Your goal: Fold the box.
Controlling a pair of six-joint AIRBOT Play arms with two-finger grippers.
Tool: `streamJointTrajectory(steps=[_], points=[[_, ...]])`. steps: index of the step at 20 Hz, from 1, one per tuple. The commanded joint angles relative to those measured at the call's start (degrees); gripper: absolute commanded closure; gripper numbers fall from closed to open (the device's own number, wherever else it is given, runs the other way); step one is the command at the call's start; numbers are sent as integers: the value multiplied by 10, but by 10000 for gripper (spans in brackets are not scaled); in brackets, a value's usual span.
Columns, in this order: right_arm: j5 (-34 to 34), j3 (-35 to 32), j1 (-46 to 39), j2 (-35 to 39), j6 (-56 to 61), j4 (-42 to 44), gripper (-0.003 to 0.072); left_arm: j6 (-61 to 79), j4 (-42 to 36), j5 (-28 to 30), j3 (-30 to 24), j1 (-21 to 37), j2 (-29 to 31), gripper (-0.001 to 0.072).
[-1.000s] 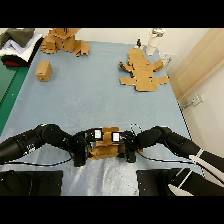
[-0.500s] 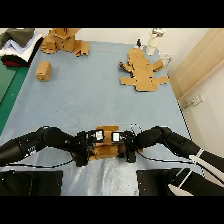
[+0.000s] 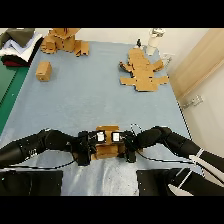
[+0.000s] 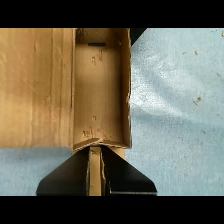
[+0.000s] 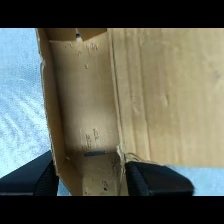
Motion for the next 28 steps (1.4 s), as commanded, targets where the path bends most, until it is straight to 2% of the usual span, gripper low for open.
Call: streamJointTrajectory(steps=[1, 5, 6, 7, 14, 15, 16, 21, 22, 23, 24, 25, 26, 27, 28], points=[[0, 0, 0, 0, 0, 0, 184, 0, -6, 29, -4, -13, 0, 591], [0, 0, 0, 0, 0, 0, 184, 0, -10, 28, -4, -13, 0, 559], [0, 0, 0, 0, 0, 0, 184, 0, -10, 28, -4, -13, 0, 384], [0, 0, 0, 0, 0, 0, 184, 0, -14, 28, -4, -13, 0, 282], [0, 0, 0, 0, 0, 0, 184, 0, -23, 26, -7, -13, 0, 279], [0, 0, 0, 0, 0, 0, 184, 0, -23, 27, -7, -13, 0, 134], [0, 0, 0, 0, 0, 0, 184, 0, -23, 26, -7, -13, 0, 68], [0, 0, 0, 0, 0, 0, 184, -1, -23, 22, -7, -13, 0, 69], [0, 0, 0, 0, 0, 0, 184, -1, -21, 16, -7, -13, 0, 78], [0, 0, 0, 0, 0, 0, 184, -9, -12, 9, -7, -12, 0, 285], [0, 0, 0, 0, 0, 0, 184, -18, 7, -3, -7, -12, 2, 580], [0, 0, 0, 0, 0, 0, 184, -44, 36, -11, -7, -12, 3, 646], [0, 0, 0, 0, 0, 0, 184, -77, 68, -22, -7, -12, 6, 649], [0, 0, 0, 0, 0, 0, 184, -112, 111, -37, -7, -12, 14, 694], [0, 0, 0, 0, 0, 0, 184, -157, 162, -55, -5, -13, 26, 692]])
